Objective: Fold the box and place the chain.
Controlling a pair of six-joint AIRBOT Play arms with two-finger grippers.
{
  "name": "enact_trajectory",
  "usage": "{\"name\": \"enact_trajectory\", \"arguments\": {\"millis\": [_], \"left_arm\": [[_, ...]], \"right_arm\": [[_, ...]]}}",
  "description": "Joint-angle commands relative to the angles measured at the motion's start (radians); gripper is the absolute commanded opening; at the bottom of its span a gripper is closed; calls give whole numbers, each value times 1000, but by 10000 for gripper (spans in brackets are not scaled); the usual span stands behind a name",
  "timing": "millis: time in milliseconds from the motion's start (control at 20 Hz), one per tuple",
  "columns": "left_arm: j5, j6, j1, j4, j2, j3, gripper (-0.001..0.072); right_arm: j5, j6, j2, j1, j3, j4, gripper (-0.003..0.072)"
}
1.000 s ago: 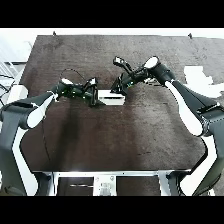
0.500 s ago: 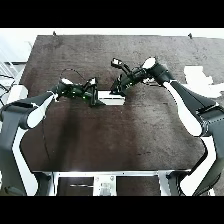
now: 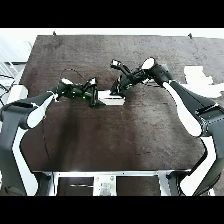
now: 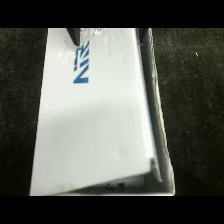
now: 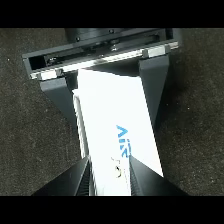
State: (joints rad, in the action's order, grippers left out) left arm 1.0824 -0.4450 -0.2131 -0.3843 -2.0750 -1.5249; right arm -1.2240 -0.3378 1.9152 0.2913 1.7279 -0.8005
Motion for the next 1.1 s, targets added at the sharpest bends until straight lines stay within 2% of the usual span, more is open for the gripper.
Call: {"name": "enact_trajectory", "arguments": {"millis": [0, 400, 500, 550, 800, 850, 950, 1050], "left_arm": [[0, 0, 0, 0, 0, 0, 492], [0, 0, 0, 0, 0, 0, 493], [0, 0, 0, 0, 0, 0, 493], [0, 0, 0, 0, 0, 0, 492], [0, 0, 0, 0, 0, 0, 492], [0, 0, 0, 0, 0, 0, 492], [0, 0, 0, 0, 0, 0, 492], [0, 0, 0, 0, 0, 0, 492]], "right_arm": [[0, -3, 0, 11, -8, -4, 269], [0, -2, 0, 24, -61, -1, 277], [0, 6, 0, 16, -61, 13, 390], [0, 10, -1, 8, -58, 39, 422], [-41, 40, -11, -32, -30, 167, 428], [-41, 51, -11, -40, -31, 203, 379], [-40, 50, 1, -43, -34, 213, 193], [-35, 50, 27, -43, -56, 213, 41]]}}
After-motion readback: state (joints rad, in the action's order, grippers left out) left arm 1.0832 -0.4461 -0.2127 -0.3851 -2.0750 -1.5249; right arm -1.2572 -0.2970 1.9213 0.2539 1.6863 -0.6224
